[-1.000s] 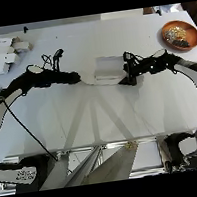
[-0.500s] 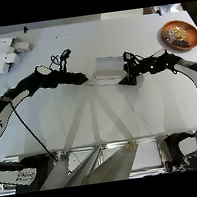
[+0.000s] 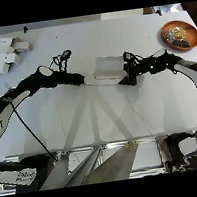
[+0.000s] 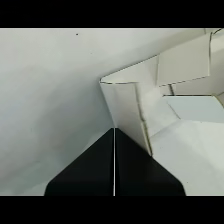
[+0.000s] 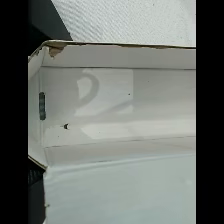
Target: Fold the box and place the chain.
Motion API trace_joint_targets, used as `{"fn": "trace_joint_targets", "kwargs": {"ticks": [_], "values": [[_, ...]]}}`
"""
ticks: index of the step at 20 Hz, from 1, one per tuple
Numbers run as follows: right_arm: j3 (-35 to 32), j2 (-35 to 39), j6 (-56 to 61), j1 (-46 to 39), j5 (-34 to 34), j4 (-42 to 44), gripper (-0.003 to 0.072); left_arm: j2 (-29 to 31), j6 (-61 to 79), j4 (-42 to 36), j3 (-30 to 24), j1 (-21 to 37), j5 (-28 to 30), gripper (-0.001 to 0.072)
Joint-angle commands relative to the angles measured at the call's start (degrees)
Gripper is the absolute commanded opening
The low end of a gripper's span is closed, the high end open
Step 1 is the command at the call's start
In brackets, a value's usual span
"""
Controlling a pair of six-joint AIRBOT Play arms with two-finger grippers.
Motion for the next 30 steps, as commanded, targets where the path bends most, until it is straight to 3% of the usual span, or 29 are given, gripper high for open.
{"fn": "trace_joint_targets", "kwargs": {"ticks": [1, 15, 20, 30], "values": [[0.02, -0.02, 0.02, 0.00, 0.00, 0.00, 0.0535, -0.07, -1.79, 2.75, 0.04, -0.02, 0.31, 0.0002], [0.02, -0.02, 0.02, 0.00, 0.00, 0.00, 0.0535, -1.29, -0.04, -7.48, 0.07, -1.57, -1.90, 0.0003], [0.02, -0.02, 0.02, 0.00, 0.00, 0.00, 0.0535, 0.39, 6.95, -19.39, 0.28, -1.55, -3.04, 0.0005], [0.02, -0.02, 0.02, 0.00, 0.00, 0.00, 0.0535, 0.24, 7.06, -22.38, 0.28, -1.57, -5.05, 0.0006]]}}
